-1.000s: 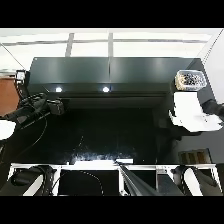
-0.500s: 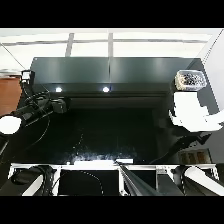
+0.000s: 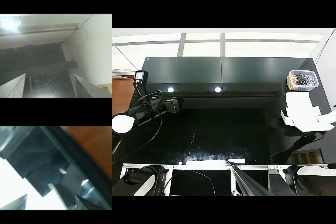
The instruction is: Fold the box and place the chain.
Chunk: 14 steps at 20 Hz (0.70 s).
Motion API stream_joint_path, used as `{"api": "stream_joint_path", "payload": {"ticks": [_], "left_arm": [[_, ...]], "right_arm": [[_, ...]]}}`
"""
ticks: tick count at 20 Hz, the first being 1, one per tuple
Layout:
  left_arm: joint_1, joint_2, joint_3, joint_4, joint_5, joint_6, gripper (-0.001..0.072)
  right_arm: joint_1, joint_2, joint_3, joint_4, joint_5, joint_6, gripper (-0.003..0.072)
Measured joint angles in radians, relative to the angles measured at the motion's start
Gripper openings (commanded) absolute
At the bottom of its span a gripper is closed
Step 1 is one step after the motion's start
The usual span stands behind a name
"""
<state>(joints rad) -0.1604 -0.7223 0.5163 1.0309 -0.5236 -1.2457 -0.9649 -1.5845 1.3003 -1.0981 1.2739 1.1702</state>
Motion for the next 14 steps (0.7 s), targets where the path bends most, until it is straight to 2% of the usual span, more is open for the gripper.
{"api": "stream_joint_path", "payload": {"ticks": [5,6,7,10,11,14], "left_arm": [[0.0,0.0,0.0,-0.041,-0.002,0.0,0.0705],[0.0,0.0,0.0,-0.05,-0.002,0.0,0.0705],[0.0,0.0,0.0,-0.06,-0.003,0.0,0.0705],[0.0,0.0,0.0,-0.072,-0.008,0.0,0.0705],[0.0,0.0,0.0,-0.075,-0.008,0.0,0.0705],[0.0,0.0,0.0,-0.084,-0.011,0.0,0.0705]], "right_arm": [[-0.008,-0.108,0.032,0.063,0.18,-0.075,0.0706],[-0.009,-0.117,0.035,0.067,0.205,-0.082,0.065],[-0.011,-0.124,0.036,0.057,0.22,-0.085,0.0463],[-0.012,-0.133,0.039,0.039,0.252,-0.094,0.012],[-0.012,-0.134,0.039,0.039,0.259,-0.1,0.0059],[-0.011,-0.121,0.031,0.051,0.275,-0.134,0.0057]]}}
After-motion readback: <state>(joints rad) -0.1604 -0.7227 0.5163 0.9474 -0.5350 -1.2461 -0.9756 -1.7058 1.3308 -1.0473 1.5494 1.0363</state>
